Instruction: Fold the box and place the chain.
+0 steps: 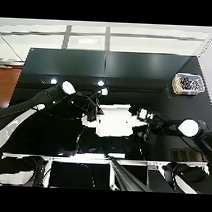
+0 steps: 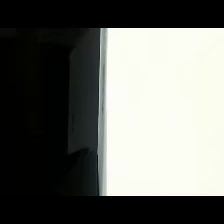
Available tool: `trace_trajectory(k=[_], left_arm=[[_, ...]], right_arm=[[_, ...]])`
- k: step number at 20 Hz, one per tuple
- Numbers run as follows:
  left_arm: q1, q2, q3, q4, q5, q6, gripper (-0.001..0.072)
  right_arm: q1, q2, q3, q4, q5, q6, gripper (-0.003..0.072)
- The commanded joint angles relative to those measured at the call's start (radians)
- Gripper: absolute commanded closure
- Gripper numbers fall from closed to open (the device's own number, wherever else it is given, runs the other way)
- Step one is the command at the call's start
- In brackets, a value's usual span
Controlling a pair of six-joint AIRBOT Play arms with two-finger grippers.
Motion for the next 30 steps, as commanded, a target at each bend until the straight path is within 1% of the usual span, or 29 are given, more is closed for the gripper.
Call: trace_trajectory(k=[1, 5, 7, 8, 10, 12, 13, 16, 18, 23, 26, 30], left_arm=[[-0.015, 0.002, -0.001, 0.019, 0.018, 0.021, 0.0684], [-0.016, 0.002, -0.001, 0.019, 0.014, 0.021, 0.0684], [-0.016, 0.002, -0.001, 0.019, 0.014, 0.021, 0.0684], [-0.015, 0.002, -0.001, 0.019, 0.015, 0.021, 0.0684], [-0.015, 0.002, -0.001, 0.020, 0.015, 0.021, 0.0684], [-0.015, 0.002, -0.001, 0.019, 0.015, 0.021, 0.0683], [-0.015, 0.002, -0.001, 0.019, 0.015, 0.021, 0.0684], [-0.016, 0.002, -0.001, 0.019, 0.015, 0.021, 0.0684], [-0.015, 0.002, -0.001, 0.019, 0.015, 0.021, 0.0684], [-0.016, 0.002, -0.001, 0.019, 0.015, 0.021, 0.0684], [-0.016, 0.002, -0.001, 0.019, 0.015, 0.021, 0.0684], [-0.016, 0.002, -0.001, 0.020, 0.016, 0.021, 0.0684]], right_arm=[[0.053, -0.027, -0.045, -0.014, -0.048, -0.061, 0.0042], [0.124, -0.128, -0.044, 0.077, -0.180, -0.121, 0.0042], [0.153, -0.150, -0.036, 0.126, -0.234, -0.144, 0.0042], [0.162, -0.150, -0.028, 0.134, -0.238, -0.149, 0.0042], [0.150, -0.150, 0.017, 0.118, -0.205, -0.164, 0.0042], [0.122, -0.153, 0.065, 0.185, -0.159, -0.220, 0.0042], [0.117, -0.153, 0.073, 0.229, -0.159, -0.266, 0.0042], [0.116, -0.153, 0.076, 0.239, -0.167, -0.333, 0.0043], [0.107, -0.153, 0.078, 0.241, -0.216, -0.349, 0.0042], [0.037, -0.168, 0.095, 0.250, -0.208, -0.381, 0.0043], [0.022, -0.188, 0.100, 0.344, -0.205, -0.459, 0.0043], [0.022, -0.210, 0.103, 0.376, -0.206, -0.512, 0.0043]])
